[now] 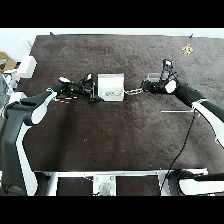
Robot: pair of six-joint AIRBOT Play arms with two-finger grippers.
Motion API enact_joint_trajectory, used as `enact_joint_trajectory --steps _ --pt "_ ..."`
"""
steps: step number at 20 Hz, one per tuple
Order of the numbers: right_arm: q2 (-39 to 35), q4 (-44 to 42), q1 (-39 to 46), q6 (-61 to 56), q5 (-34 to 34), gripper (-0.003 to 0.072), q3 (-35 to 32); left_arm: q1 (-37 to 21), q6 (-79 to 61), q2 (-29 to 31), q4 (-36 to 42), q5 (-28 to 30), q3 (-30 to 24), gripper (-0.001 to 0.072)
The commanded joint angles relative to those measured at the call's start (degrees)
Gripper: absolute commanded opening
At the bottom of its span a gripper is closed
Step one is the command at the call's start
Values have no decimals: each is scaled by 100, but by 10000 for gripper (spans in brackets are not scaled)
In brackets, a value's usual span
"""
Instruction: Fold the box and place the chain.
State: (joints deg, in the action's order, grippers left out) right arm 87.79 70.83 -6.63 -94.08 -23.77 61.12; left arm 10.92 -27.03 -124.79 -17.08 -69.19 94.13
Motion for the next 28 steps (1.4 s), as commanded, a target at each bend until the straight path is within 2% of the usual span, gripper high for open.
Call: enact_joint_trajectory --steps 1,5,8,9,13,18,20,24,28 --pt "424 -382 197 -44 262 290 -31 -2 0 -4 -2 0 2 358" --pt "761 -772 146 -39 758 288 -28 -4 -2 -4 -2 0 2 358" --pt "798 -813 11 -44 1080 48 -26 -2 -2 -4 -2 0 2 358" --pt "776 -811 -31 -42 1093 1 -28 -4 -2 -4 -2 2 2 358" --pt "238 -730 -146 46 986 0 -28 -4 0 -4 -2 0 2 358" --pt "-1093 -334 -260 44 1008 0 -28 -4 -2 -4 -2 0 2 358" --pt "-1604 -267 -273 92 1174 0 -28 -2 -2 -4 -2 0 2 358" --pt "-2356 -229 -328 356 2111 0 -28 -4 0 -4 -2 0 2 358" --pt "-2590 -111 -463 352 2006 0 -28 -2 -2 -4 -2 0 2 358"
